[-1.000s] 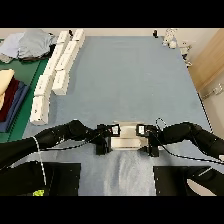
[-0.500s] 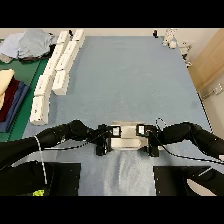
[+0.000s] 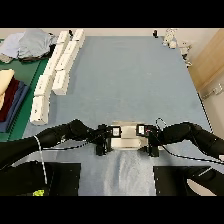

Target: Fold the box.

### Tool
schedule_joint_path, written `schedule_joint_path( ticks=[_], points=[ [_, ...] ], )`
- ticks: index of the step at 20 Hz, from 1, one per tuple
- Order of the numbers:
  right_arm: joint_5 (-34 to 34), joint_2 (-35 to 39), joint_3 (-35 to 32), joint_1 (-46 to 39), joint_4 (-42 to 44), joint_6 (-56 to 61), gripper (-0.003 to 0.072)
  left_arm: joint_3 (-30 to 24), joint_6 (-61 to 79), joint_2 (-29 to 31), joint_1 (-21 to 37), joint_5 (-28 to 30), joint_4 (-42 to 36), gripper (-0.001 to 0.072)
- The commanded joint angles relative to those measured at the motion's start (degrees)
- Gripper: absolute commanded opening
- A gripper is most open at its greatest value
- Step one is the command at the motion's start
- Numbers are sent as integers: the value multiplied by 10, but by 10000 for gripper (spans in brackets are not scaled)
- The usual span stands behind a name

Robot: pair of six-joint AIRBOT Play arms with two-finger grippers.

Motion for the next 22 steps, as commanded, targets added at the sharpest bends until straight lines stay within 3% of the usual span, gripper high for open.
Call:
schedule_joint_path(
  ticks=[1,14,15,16,19,22],
  points=[
    [0,0,0,0,0,0,489,0,1,0,1,1,0,442],
    [0,0,0,1,0,0,490,0,1,0,1,1,0,442],
    [0,0,0,1,1,7,505,0,1,0,1,1,0,442],
    [0,1,1,1,-2,38,700,0,1,0,1,1,0,442],
    [-34,15,21,1,-69,131,720,0,1,0,1,1,0,442],
    [-133,59,55,1,-184,261,720,0,1,0,1,1,0,441]
  ],
)
